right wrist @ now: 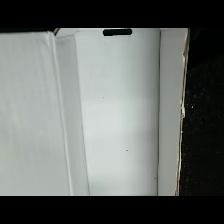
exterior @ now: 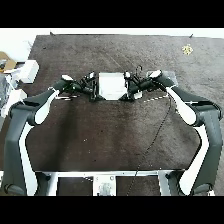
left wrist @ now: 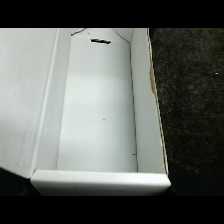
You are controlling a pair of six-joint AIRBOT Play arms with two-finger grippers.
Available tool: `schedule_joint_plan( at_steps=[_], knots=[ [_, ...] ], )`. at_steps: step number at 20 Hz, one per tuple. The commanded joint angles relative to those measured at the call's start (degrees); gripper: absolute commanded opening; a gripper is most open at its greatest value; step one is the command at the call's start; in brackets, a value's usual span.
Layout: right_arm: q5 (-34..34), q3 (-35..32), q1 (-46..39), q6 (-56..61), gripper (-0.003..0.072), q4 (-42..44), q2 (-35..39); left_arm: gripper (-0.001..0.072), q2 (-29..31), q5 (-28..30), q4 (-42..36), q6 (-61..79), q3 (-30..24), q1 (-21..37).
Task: Fold the box and place the chain.
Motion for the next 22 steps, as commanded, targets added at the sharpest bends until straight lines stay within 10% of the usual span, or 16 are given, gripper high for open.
schedule_joint_plan(
  at_steps=[1, 6, 7, 16, 22],
  knots=[
    [0.0, 0.0, 0.0, 0.0, 0.0486, 0.9, 0.0, 0.0274, 0.0, 0.0, 0.0, 0.0, 0.0, 0.1],
    [0.5, 0.0, -0.1, 1.5, 0.0513, 0.4, 0.8, 0.0274, 0.0, -0.1, 0.0, 0.0, 0.0, 0.1],
    [0.4, 0.0, -0.1, 3.7, 0.0685, 0.4, 1.4, 0.0274, 0.0, -0.1, 0.0, 0.0, 0.0, 0.1],
    [1.9, 0.0, -0.2, 20.3, 0.0676, -20.5, 8.4, 0.0274, 0.0, 0.0, 0.1, 0.0, 0.0, 0.1],
    [3.8, 0.0, -0.5, 22.8, 0.0673, -14.7, 15.1, 0.0274, 0.0, 0.0, 0.0, 0.0, 0.0, 0.1]
  ],
)
